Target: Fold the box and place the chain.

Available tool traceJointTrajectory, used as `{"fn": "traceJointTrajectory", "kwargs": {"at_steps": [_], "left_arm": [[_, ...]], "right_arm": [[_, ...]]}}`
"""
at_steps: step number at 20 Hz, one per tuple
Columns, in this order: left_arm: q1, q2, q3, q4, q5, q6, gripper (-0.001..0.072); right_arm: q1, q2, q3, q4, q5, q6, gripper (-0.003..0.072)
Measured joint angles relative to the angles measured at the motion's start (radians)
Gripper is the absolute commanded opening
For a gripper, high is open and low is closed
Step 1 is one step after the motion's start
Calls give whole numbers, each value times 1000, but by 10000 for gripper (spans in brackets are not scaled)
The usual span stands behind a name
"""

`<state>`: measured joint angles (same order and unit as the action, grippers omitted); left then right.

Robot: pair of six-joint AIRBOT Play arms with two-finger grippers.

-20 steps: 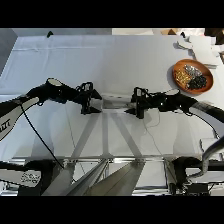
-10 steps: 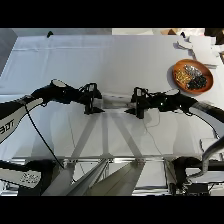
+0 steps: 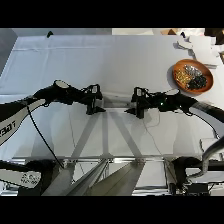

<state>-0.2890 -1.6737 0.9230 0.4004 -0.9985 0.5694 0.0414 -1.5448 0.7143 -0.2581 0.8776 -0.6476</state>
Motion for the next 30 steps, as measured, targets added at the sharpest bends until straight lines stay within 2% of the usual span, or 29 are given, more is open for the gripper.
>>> {"fn": "traceJointTrajectory", "kwargs": {"at_steps": [1,2,3,30], "left_arm": [[-1,0,0,1,0,2,434],[-2,0,0,2,-1,4,347],[-2,0,0,3,-2,5,317],[-2,0,0,11,-8,11,318]], "right_arm": [[0,0,0,0,0,0,441],[0,0,0,0,0,0,441],[0,0,0,0,1,0,441],[0,0,0,0,2,0,440]]}}
